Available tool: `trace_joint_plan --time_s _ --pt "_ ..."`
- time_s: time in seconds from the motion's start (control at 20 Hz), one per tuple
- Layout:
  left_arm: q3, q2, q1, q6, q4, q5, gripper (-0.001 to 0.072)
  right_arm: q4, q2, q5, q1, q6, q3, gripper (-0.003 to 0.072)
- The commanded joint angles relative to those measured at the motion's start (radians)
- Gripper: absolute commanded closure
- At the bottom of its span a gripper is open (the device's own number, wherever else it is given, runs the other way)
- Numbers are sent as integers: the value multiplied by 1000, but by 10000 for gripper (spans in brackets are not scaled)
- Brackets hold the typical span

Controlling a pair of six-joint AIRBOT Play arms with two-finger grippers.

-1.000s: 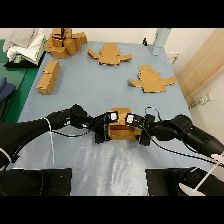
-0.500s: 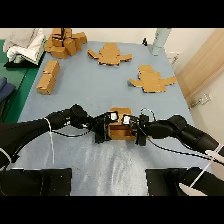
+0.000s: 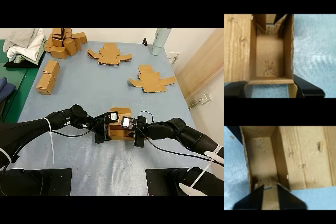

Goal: Fold the box.

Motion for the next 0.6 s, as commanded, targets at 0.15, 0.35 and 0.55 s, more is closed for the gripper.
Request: trace_joint_plan --time_s 0.15,0.35,0.55 --pt "0 0 0 -1 0 0 247 48 -1 7 1 -32 -9 142" --pt "0 0 0 -1 0 0 247 48 -1 7 2 -39 -9 142" --pt "0 0 0 -1 0 0 247 44 2 -5 1 -39 -9 146"
